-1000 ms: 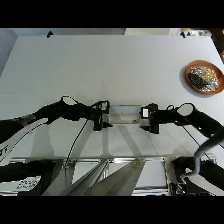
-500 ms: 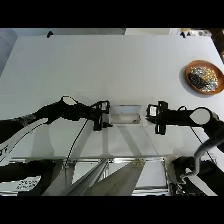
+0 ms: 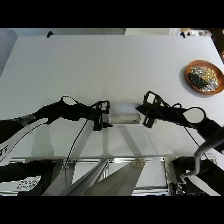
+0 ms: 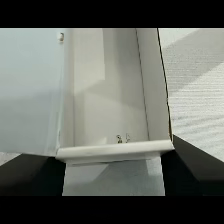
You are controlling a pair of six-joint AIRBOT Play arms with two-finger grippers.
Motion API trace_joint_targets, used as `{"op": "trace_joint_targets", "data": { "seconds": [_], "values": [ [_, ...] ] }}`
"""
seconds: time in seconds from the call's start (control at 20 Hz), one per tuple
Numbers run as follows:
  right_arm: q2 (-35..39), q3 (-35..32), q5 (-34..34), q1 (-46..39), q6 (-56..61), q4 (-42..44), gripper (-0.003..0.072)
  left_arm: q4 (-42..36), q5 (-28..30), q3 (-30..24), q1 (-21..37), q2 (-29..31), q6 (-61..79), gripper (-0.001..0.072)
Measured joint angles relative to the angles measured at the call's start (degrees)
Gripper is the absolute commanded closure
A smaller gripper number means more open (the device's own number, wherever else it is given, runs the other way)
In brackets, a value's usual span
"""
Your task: Fold the box and place the chain.
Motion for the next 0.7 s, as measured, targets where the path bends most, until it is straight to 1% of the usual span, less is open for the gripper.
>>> {"op": "trace_joint_targets", "data": {
  "seconds": [0.05,0.15,0.3,0.5,0.7],
  "values": [
    [-2.3,0.0,-2.7,0.2,1.0,1.4,0.0672,0.0,0.0,0.0,0.0,0.0,0.0,0.0502],
    [-6.3,0.0,-5.9,0.4,2.6,3.0,0.0672,0.0,0.0,0.0,0.0,0.0,0.0,0.0502],
    [-10.4,0.1,-6.9,0.6,4.0,4.3,0.0671,-0.1,0.1,0.0,0.0,0.0,-0.2,0.0502],
    [-11.8,0.1,-6.3,0.6,4.7,4.4,0.0671,-0.1,0.1,0.0,0.0,0.0,0.0,0.0502],
    [-8.9,0.7,-2.3,0.6,4.8,0.4,0.0671,0.3,-0.3,0.0,0.0,0.0,0.3,0.0502]
  ]
}}
